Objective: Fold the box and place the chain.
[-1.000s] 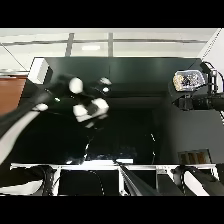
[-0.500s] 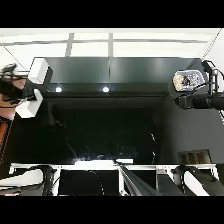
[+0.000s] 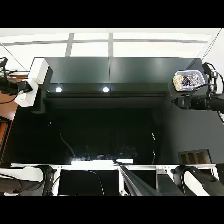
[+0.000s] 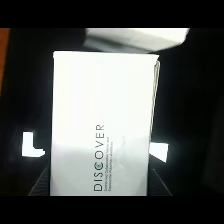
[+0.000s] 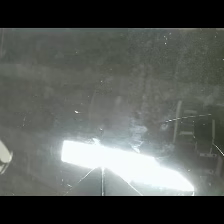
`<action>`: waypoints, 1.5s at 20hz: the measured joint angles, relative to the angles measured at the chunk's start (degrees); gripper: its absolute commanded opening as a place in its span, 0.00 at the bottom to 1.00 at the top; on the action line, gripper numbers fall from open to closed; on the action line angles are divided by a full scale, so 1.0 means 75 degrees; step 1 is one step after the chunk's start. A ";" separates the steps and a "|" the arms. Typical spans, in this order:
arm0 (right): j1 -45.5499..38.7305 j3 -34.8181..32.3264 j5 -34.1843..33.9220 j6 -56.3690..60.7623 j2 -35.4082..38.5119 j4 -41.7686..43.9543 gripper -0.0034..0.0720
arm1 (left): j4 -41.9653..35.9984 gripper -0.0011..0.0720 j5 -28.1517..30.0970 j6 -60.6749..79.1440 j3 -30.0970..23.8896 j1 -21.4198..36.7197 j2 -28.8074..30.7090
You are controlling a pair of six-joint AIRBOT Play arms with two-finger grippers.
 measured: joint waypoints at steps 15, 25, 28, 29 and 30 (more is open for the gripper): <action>0.0143 0.1017 0.0720 -0.0102 0.0085 -0.0128 0.06 | 0.0612 0.05 -0.4243 -0.1708 0.3896 -0.0664 -0.0522; 0.0143 -0.0533 -0.1967 -0.1332 0.1099 -0.0236 0.06 | 0.0493 0.05 -0.0699 -0.1227 -0.2122 -0.2961 0.4791; 0.0143 -0.1067 -0.2669 -0.1483 0.1145 -0.0568 0.06 | 0.0411 0.05 0.0743 -0.1233 -0.4549 -0.3296 0.6280; 0.0143 -0.1163 -0.2798 -0.1513 0.1154 -0.0644 0.06 | 0.0373 0.05 0.1037 -0.1285 -0.5103 -0.3351 0.6656; 0.0143 -0.1230 -0.2888 -0.1536 0.1160 -0.0691 0.06 | 0.0367 0.05 0.1306 -0.1317 -0.5511 -0.3392 0.6939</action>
